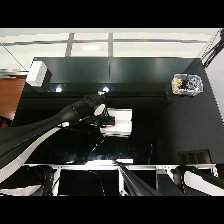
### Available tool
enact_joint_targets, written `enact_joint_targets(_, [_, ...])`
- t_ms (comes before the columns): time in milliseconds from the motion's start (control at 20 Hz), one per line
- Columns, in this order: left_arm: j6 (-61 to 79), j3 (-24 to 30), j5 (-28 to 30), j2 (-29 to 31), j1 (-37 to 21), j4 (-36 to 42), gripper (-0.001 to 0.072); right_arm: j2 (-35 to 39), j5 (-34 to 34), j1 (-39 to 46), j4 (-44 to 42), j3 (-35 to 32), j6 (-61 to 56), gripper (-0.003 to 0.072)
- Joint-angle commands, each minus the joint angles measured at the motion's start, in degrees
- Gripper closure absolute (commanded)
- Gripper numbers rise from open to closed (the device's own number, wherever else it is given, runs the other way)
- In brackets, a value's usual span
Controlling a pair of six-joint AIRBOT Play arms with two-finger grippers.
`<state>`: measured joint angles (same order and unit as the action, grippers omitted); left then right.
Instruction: Fold the box and place the chain.
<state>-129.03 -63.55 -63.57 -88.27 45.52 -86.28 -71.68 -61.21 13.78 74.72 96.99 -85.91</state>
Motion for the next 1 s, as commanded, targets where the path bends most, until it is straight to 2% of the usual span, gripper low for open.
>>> enact_joint_targets(0, [0.0,0.0,0.0,0.0,0.0,0.0,0.0680,8.7,-3.5,0.0,-10.2,0.2,5.2,0.0676])
enact_joint_targets(100, [0.0,0.0,0.0,0.0,0.0,0.0,0.0680,11.4,-8.7,0.0,-16.8,0.2,7.9,0.0676])
enact_joint_targets(200, [0.0,0.0,0.0,0.0,0.0,0.0,0.0680,12.1,-16.8,0.0,-23.8,0.2,10.6,0.0675])
enact_joint_targets(350, [0.0,0.0,0.1,0.0,0.0,0.0,0.0680,12.1,-25.8,-1.0,-33.6,-3.0,14.5,0.0675])
enact_joint_targets(650, [0.0,0.0,0.0,0.0,0.0,0.0,0.0680,12.1,-26.8,-10.8,-38.0,-11.2,15.1,0.0675])
enact_joint_targets(950, [0.0,0.0,0.0,0.0,0.0,0.0,0.0680,12.1,-26.8,-18.8,-37.6,-13.5,15.1,0.0675])
